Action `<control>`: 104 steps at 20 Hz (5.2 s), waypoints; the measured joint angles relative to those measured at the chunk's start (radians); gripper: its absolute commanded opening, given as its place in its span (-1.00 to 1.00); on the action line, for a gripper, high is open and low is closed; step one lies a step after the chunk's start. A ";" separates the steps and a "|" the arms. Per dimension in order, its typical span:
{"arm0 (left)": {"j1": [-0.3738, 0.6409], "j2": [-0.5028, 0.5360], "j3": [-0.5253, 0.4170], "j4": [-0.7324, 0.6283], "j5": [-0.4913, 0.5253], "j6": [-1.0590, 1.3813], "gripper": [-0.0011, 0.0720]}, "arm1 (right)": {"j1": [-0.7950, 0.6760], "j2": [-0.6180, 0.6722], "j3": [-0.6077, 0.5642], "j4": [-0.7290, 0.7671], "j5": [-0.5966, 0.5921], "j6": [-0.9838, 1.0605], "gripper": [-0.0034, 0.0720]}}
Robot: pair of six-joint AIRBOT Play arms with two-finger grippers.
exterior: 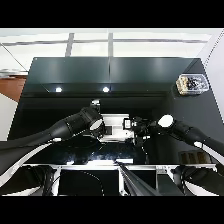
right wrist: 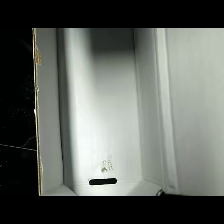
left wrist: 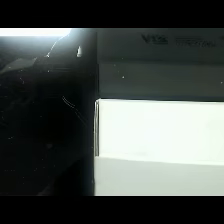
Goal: Fold the box and place the chain.
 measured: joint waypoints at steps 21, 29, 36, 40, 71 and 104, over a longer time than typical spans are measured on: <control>0.000 -0.009 0.016 0.023 0.003 -0.014 -0.90 | 0.000 0.000 0.000 0.000 0.000 0.000 0.52; 0.000 -0.009 0.016 0.022 0.005 -0.014 -0.90 | 0.000 0.003 0.000 -0.003 0.002 0.023 0.61; 0.000 -0.009 0.016 0.021 0.000 -0.010 -0.90 | -0.050 0.097 -0.001 -0.125 0.063 0.149 0.98; 0.000 -0.009 0.016 0.021 -0.003 0.000 -0.90 | -0.070 0.131 -0.001 -0.186 0.077 0.153 0.91; 0.001 -0.009 0.016 0.007 -0.004 0.008 -0.90 | 0.035 0.094 -0.002 0.013 0.008 0.148 -0.29; 0.000 -0.009 0.016 0.003 0.008 0.008 -0.90 | -0.670 0.054 -0.003 -0.178 0.359 1.284 -0.81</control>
